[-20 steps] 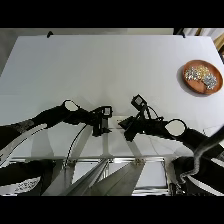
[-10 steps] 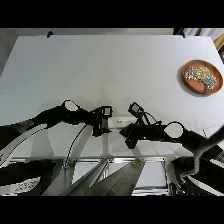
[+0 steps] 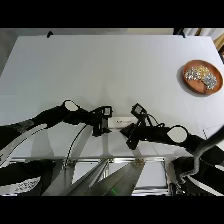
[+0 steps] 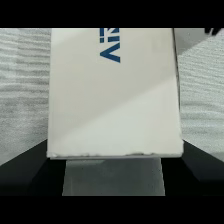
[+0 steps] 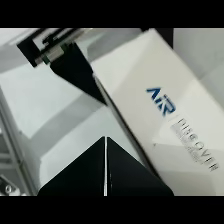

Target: Fold the box and place the chain.

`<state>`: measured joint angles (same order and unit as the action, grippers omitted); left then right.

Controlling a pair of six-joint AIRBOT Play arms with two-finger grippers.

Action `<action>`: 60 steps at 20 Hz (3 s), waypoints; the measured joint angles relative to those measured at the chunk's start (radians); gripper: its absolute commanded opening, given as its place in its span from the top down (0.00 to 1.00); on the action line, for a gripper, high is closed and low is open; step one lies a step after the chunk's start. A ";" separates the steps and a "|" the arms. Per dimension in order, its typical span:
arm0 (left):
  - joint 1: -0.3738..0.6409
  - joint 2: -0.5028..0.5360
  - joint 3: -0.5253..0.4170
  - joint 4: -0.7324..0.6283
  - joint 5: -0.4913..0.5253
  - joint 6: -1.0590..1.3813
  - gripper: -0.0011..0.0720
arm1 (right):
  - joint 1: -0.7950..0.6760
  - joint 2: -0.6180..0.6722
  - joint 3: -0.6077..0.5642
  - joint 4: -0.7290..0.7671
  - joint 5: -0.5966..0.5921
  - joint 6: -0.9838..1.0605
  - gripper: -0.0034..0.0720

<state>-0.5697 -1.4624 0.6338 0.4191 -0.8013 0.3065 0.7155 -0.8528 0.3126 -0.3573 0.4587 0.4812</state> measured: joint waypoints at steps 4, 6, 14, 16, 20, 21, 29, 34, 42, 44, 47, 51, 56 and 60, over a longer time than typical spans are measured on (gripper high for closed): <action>0.000 0.000 0.000 0.000 0.000 0.000 0.64 | 0.000 0.036 -0.003 -0.002 -0.051 -0.064 0.94; 0.000 0.000 0.000 0.000 0.000 0.000 0.64 | 0.000 0.013 -0.003 -0.004 -0.064 -0.091 0.94; 0.000 0.000 0.000 0.001 0.000 0.001 0.64 | 0.000 -0.073 -0.003 -0.001 -0.084 -0.152 0.94; 0.000 0.000 0.000 0.001 0.000 0.001 0.64 | 0.000 -0.078 -0.004 -0.006 -0.081 -0.157 0.94; 0.000 0.000 0.000 0.001 0.000 0.001 0.64 | 0.000 -0.081 -0.013 -0.024 -0.068 -0.161 0.94; 0.000 0.000 0.000 0.001 0.000 0.001 0.64 | 0.000 -0.081 -0.015 -0.027 -0.066 -0.161 0.94; 0.000 0.000 0.000 0.003 0.001 0.003 0.64 | 0.000 -0.120 -0.019 -0.033 -0.058 -0.163 0.94; 0.000 0.000 0.000 0.000 0.000 0.000 0.64 | 0.001 -0.112 -0.019 -0.051 -0.064 -0.168 0.94; 0.000 0.000 0.000 -0.002 -0.001 -0.003 0.64 | 0.001 0.174 -0.002 -0.086 -0.175 -0.155 0.94; 0.000 0.000 0.000 -0.002 -0.001 -0.001 0.64 | -0.017 0.264 0.010 -0.135 -0.201 -0.076 0.94; 0.000 0.000 0.000 -0.001 0.000 0.000 0.64 | -0.138 0.358 0.053 -0.293 -0.153 0.125 0.94; 0.000 0.000 0.000 0.000 0.000 0.000 0.64 | -0.449 0.375 0.214 -0.629 0.174 0.428 0.94; 0.000 0.000 0.000 0.000 0.000 0.000 0.64 | -0.792 0.289 0.370 -0.802 0.504 0.618 0.94; 0.000 0.000 0.000 0.000 -0.001 0.000 0.64 | -0.887 0.140 0.399 -0.764 0.745 0.628 0.94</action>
<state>-0.5697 -1.4624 0.6334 0.4191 -0.8021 0.3069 -0.1711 -0.7124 0.7120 -1.1217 1.2041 1.1091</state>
